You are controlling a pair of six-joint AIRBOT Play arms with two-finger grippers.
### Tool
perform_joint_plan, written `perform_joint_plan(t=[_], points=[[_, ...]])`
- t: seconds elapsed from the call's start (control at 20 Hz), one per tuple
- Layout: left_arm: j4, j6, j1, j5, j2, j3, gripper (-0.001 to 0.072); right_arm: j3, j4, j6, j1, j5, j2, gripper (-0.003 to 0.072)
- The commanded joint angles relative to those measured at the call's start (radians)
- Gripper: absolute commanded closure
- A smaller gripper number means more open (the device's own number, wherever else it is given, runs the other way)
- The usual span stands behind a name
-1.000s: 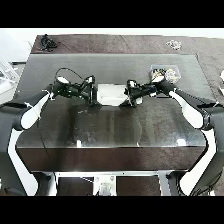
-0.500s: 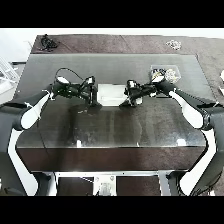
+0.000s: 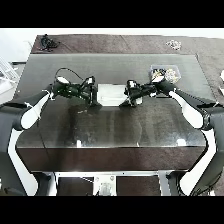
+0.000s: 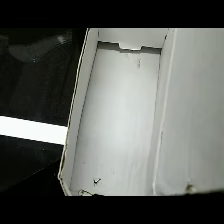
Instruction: Fold the box and place the chain.
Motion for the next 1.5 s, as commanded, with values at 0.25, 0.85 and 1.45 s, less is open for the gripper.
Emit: perform_joint_plan(t=[0.25,0.85,1.45], points=[[0.000,0.000,0.000,-0.002,0.000,0.001,0.0116,0.002,0.004,0.000,0.003,-0.001,0.002,0.0074],[0.000,-0.004,0.000,-0.003,0.000,0.001,0.0116,0.015,-0.171,0.256,-0.170,0.169,0.202,0.0290],[0.000,-0.004,0.000,-0.003,0.000,0.001,0.0116,0.014,0.048,0.368,-0.012,-0.046,0.209,0.0677]])
